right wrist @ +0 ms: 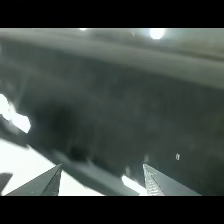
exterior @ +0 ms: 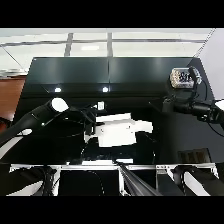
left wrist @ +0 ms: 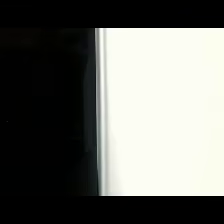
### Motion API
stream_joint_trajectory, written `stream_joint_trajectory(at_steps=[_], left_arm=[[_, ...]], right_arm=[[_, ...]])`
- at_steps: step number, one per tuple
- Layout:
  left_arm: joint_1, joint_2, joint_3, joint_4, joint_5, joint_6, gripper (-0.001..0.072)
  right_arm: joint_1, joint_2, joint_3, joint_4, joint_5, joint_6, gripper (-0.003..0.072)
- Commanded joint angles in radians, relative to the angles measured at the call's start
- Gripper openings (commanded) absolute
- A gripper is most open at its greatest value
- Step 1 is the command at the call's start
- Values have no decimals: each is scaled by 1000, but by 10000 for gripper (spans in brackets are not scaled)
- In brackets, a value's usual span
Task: Fold the box and place the chain.
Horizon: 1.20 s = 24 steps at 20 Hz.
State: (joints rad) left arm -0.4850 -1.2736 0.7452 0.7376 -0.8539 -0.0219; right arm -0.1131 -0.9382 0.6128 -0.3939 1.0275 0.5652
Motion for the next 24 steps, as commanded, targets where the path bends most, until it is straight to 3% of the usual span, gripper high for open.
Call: stream_joint_trajectory(at_steps=[1,3,6,10,16,24], left_arm=[[-14,-42,7,85,61,42,27],[-14,-68,22,117,50,42,28],[-10,-76,38,134,53,42,28],[19,-107,38,156,68,42,28],[19,-116,38,151,66,41,29],[19,-116,38,152,65,42,29]], right_arm=[[99,0,3,-261,-10,1,586],[193,-3,3,-358,-82,113,675],[317,-29,3,-455,-142,99,677],[438,-48,3,-613,-153,-198,676],[453,-63,-20,-470,-149,-360,676],[511,-116,-35,-463,-131,-447,676]])
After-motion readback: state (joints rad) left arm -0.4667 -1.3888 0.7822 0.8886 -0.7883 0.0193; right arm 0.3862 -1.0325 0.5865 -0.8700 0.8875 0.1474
